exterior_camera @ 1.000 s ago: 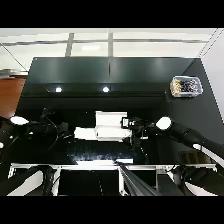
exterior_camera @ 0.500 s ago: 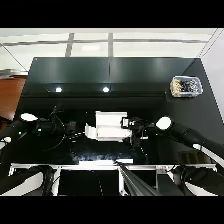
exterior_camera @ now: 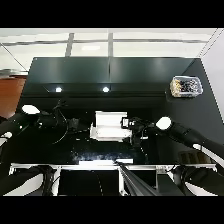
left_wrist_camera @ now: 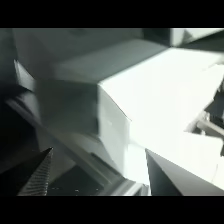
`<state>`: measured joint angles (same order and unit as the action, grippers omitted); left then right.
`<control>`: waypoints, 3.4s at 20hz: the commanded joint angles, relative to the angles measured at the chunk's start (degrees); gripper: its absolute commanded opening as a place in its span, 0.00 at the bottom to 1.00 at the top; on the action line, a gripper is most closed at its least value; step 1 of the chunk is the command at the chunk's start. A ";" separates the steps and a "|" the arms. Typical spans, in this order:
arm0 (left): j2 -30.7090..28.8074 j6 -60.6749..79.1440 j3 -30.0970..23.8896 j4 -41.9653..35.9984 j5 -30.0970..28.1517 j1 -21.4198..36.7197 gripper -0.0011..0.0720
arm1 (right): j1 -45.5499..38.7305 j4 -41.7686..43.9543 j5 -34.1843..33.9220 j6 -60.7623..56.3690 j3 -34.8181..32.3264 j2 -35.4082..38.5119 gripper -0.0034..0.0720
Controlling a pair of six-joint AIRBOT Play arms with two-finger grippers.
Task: Fold the box and place the chain.
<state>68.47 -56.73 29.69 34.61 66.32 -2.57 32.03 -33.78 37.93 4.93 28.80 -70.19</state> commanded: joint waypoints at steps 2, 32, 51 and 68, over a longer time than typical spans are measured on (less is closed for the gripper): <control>-2.71 -6.43 1.70 -0.37 -3.72 -7.78 0.98 | 0.04 -0.11 0.00 -0.02 -0.04 0.02 0.78; -3.58 -57.75 10.60 40.24 -17.86 -37.83 0.74 | 0.07 -0.13 0.00 -0.02 -0.04 0.02 0.78; 5.03 -72.43 18.25 51.93 -10.21 -43.74 0.56 | 0.07 -0.15 0.00 -0.02 -0.04 0.02 0.78; 9.42 -74.27 21.09 52.17 -8.41 -46.23 0.47 | 0.07 -0.15 0.00 -0.02 -0.04 0.02 0.78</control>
<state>77.36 -130.72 50.74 86.67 57.67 -48.75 32.03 -33.95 37.93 4.91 28.80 -70.19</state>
